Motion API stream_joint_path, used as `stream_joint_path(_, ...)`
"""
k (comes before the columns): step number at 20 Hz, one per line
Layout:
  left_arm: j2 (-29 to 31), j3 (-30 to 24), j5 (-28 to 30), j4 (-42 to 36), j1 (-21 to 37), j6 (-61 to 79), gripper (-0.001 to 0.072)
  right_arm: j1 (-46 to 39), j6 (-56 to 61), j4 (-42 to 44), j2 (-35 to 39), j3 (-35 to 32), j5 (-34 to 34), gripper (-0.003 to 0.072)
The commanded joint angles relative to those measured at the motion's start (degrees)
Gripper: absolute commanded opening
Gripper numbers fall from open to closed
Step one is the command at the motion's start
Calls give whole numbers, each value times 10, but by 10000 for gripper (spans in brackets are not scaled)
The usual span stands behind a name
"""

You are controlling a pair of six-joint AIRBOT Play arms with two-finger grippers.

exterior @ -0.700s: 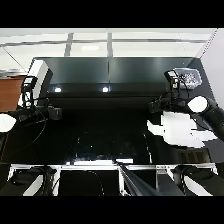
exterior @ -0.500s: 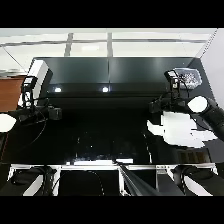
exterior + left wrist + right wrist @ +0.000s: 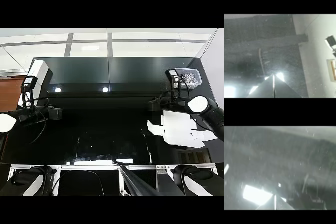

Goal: Fold the box and place the chain.

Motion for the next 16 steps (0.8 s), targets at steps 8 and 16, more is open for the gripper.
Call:
stream_joint_path(8,0,0,1,0,0,0,26,-298,255,-312,-2,97,128,710)
stream_joint_path(16,0,0,1,-2,-1,0,26,-697,-29,-132,-71,93,319,710)
